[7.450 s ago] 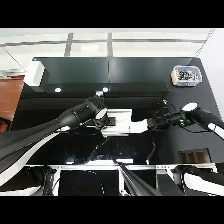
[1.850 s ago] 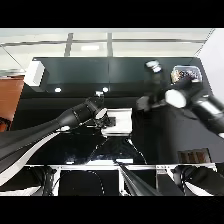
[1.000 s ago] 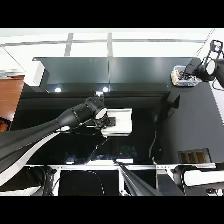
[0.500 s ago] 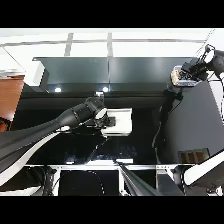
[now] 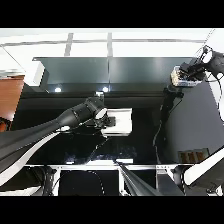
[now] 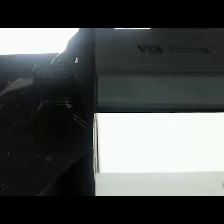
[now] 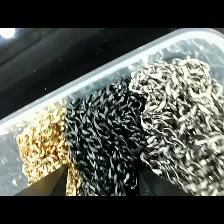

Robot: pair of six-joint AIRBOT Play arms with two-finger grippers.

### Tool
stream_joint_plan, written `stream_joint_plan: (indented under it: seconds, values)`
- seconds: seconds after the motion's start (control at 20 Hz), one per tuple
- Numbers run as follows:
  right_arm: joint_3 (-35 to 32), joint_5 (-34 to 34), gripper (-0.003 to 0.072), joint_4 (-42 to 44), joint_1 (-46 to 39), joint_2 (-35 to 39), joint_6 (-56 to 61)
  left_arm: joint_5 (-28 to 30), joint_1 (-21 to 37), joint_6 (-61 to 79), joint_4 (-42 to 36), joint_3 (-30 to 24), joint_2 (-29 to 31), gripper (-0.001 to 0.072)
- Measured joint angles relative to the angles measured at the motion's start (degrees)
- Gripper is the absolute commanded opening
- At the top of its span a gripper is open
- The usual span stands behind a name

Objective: Fold the box and place the chain.

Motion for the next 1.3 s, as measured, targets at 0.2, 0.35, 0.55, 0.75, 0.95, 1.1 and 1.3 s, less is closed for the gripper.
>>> stream_joint_plan:
  seconds: [0.2, 0.35, 0.55, 0.75, 0.95, 1.1, 1.3]
  values:
    - [0.20, 1.25, 0.0011, 0.04, -0.04, -0.37, 0.20, 0.00, 0.00, 0.00, 0.00, 0.00, 0.00, 0.0028]
    - [1.38, 4.00, 0.0011, 0.52, -0.11, 0.83, -1.51, -0.02, 0.00, 0.00, 0.00, 0.00, 0.00, 0.0028]
    - [3.72, 9.64, 0.0011, 1.31, -0.11, 5.66, -7.19, -0.02, 0.00, 0.00, 0.00, 0.00, 0.00, 0.0027]
    - [5.38, 14.14, 0.0011, 2.08, -0.11, 14.62, -12.96, -0.02, 0.00, 0.00, -0.02, 0.00, 0.00, 0.0028]
    - [5.88, 14.67, 0.0011, 5.07, 0.17, 25.24, -17.75, -0.02, 0.00, 0.00, -0.04, 0.00, 0.00, 0.0028]
    - [5.86, 15.54, 0.0011, 9.75, 0.26, 32.00, -21.14, -0.02, 0.00, 0.00, -0.13, 0.00, 0.00, 0.0028]
    - [1.81, 19.17, 0.0011, 20.90, 0.92, 41.51, -28.13, 0.11, 0.00, 0.00, -0.20, 0.00, 0.00, 0.0028]
